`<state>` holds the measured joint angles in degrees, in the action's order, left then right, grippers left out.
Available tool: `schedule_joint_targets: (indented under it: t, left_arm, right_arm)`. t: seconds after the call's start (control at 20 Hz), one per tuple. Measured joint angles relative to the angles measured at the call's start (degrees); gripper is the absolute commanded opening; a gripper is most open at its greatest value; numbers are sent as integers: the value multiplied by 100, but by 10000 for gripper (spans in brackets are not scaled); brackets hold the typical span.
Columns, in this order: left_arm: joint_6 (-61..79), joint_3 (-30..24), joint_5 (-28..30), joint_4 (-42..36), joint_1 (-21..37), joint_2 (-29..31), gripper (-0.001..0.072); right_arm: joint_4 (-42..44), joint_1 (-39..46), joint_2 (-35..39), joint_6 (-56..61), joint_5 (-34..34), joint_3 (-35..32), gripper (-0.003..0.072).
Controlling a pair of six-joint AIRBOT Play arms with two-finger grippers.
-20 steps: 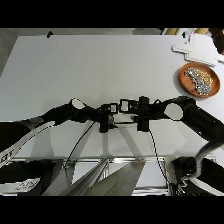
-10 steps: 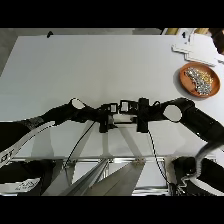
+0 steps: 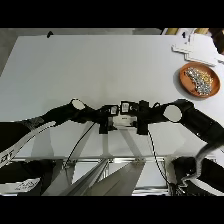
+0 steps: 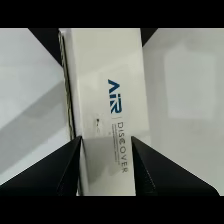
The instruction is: Fold the box and place the chain.
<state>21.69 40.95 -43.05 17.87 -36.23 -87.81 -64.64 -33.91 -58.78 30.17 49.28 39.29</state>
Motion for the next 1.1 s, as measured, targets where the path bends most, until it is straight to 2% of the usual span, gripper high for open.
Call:
schedule_joint_targets:
  t: [0.2,0.25,0.3,0.35,0.65,1.1]
  left_arm:
    - [-11,0,35,-24,0,0,206]
    - [-20,0,39,-26,0,0,206]
    - [-22,0,46,-26,0,0,206]
    - [-22,0,52,-28,0,0,206]
    - [-26,0,74,-33,0,0,206]
    - [-26,0,79,-35,0,0,206]
  right_arm:
    - [260,0,197,-42,149,0,338]
    - [306,0,223,-44,170,0,287]
    - [367,7,240,-66,177,0,126]
    - [444,22,249,-90,177,-2,26]
    - [839,133,68,-236,-28,-13,20]
    - [960,140,-227,-260,-144,-341,20]
